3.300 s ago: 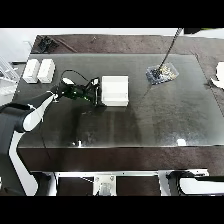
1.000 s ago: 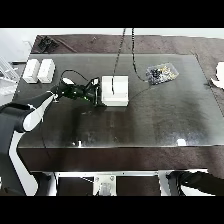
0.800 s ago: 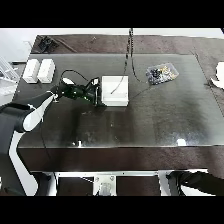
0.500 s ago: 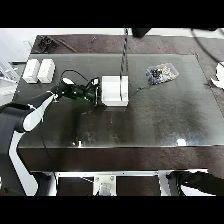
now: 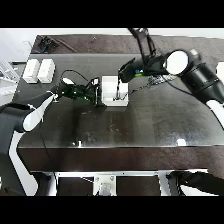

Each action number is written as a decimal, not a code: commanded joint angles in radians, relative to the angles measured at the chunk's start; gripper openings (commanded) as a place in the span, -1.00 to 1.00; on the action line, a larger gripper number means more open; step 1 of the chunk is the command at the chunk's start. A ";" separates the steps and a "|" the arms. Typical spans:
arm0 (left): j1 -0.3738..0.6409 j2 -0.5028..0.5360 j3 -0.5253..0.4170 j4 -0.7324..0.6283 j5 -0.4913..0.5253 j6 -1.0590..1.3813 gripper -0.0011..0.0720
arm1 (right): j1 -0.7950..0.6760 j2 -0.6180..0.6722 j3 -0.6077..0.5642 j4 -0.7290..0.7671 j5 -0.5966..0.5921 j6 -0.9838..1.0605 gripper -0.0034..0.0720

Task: Fold the box and place the chain.

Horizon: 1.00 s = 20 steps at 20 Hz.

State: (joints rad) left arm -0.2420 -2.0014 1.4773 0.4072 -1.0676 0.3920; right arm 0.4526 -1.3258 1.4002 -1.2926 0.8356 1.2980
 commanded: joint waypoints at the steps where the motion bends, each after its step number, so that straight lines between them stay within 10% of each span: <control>1: -0.001 0.000 0.000 0.000 0.000 0.000 0.46 | 0.000 -0.053 -0.089 0.059 -0.058 0.008 -0.88; 4: -0.001 0.000 0.000 0.000 0.000 0.000 0.46 | -0.006 -0.131 -0.101 0.051 -0.058 0.008 -0.74; 7: -0.001 0.000 0.000 0.000 0.000 0.000 0.46 | -0.059 -0.130 -0.101 0.052 -0.051 0.028 0.50; 13: -0.001 0.000 0.000 0.000 0.001 0.000 0.46 | -0.267 -0.037 -0.127 0.051 0.016 0.075 0.50; 20: -0.001 0.000 0.000 0.000 0.001 0.001 0.46 | -0.494 -0.146 -0.300 0.115 -0.356 0.217 0.53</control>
State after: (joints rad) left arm -0.2420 -2.0014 1.4773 0.4076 -1.0668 0.3920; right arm 0.0254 -1.4178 1.1446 -1.2228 0.6270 1.4693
